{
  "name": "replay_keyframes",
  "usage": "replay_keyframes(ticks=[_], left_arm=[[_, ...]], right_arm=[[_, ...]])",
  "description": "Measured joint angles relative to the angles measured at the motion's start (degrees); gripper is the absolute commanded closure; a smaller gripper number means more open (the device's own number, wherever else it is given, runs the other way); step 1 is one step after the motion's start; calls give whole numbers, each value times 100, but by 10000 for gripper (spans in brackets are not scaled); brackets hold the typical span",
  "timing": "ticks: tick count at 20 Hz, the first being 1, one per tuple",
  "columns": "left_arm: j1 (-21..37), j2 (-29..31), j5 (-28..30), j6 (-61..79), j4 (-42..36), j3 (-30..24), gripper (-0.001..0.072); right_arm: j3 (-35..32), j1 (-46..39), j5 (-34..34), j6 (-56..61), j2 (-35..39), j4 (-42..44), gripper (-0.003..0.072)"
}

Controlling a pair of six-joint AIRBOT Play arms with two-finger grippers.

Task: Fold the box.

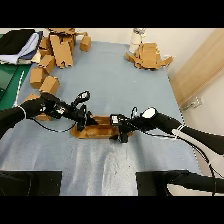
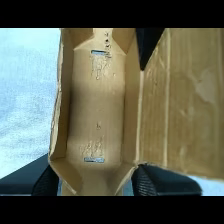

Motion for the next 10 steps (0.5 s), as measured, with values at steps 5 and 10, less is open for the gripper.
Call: replay_keyframes(ticks=[5, 10], left_arm=[[0, 0, 4, 0, -4, 0, 697], [0, 0, 4, 0, -2, 0, 696]], right_arm=[[0, 2, 9, 0, -4, 46, -26], [0, 2, 4, 2, -7, 129, -24]])
